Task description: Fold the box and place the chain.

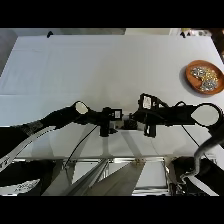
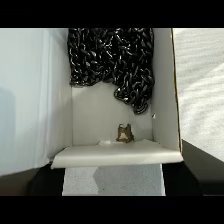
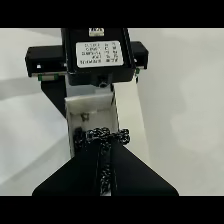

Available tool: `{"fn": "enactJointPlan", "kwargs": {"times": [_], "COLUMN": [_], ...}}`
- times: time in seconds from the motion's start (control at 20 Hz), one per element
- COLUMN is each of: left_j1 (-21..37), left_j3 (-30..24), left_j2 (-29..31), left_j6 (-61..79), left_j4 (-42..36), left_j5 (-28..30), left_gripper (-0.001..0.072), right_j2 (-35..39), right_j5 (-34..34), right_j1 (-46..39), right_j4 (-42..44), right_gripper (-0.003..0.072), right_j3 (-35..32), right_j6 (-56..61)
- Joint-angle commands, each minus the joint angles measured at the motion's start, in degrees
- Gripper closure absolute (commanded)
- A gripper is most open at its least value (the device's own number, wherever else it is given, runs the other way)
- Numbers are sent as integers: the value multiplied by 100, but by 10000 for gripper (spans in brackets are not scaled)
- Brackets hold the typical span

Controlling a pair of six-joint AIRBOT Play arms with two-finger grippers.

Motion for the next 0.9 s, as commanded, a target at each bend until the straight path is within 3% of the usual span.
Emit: {"fn": "enactJointPlan", "kwargs": {"times": [0.0, 0.1, 0.2, 0.25, 0.35, 0.5, 0.85], "left_j1": [0, 0, 0, 0, 0, 0, 0], "left_j3": [-2, -2, -2, -2, -2, -2, -2], "left_j2": [-2, -2, -2, -2, -2, -2, -2], "left_j6": [0, 0, 0, 0, 0, 0, 0], "left_j4": [0, 0, 0, 0, 0, 0, 0], "left_j5": [2, 2, 0, 2, 0, 2, 2], "left_gripper": [659, 659, 659, 659, 659, 659, 659], "right_j2": [-164, -164, -164, -164, -164, -262, -1661], "right_j5": [17, 13, 57, 127, 245, 57, 120], "right_j1": [7, 7, 7, 4, 4, 2, 7], "right_j4": [-46, -48, -50, -59, -177, -468, -452], "right_gripper": [565, 445, 447, 483, 652, 665, 664], "right_j3": [4, 22, 170, 310, 614, 765, 765], "right_j6": [87, 83, 96, 103, 101, 101, 570]}}
